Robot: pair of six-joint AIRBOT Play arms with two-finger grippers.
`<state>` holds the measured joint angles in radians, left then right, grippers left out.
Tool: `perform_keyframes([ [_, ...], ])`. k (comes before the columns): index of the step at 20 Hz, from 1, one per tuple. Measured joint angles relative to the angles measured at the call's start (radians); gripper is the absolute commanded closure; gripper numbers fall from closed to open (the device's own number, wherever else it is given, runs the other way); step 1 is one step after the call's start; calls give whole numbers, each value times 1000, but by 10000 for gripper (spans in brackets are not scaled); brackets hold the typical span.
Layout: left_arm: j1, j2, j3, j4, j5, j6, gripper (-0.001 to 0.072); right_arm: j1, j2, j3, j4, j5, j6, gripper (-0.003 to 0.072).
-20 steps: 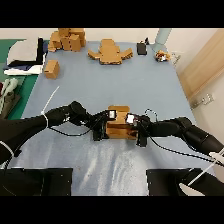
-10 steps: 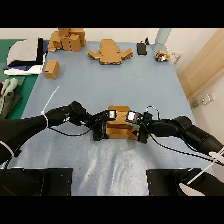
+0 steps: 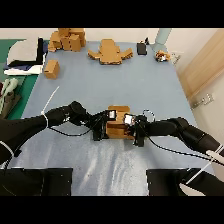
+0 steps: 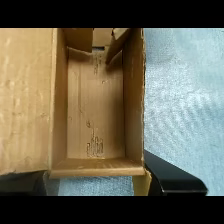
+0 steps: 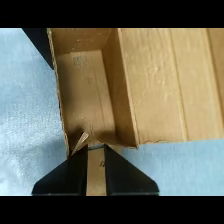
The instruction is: Fold the box.
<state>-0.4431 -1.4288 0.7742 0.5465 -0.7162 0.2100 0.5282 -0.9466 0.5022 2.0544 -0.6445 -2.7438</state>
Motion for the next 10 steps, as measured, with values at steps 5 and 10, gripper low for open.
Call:
perform_keyframes([
  [5,0,0,0,0,0,0,196,3,-44,0,34,50,-68,527],
  [10,0,0,0,0,0,0,196,3,-65,0,51,61,-94,186],
])
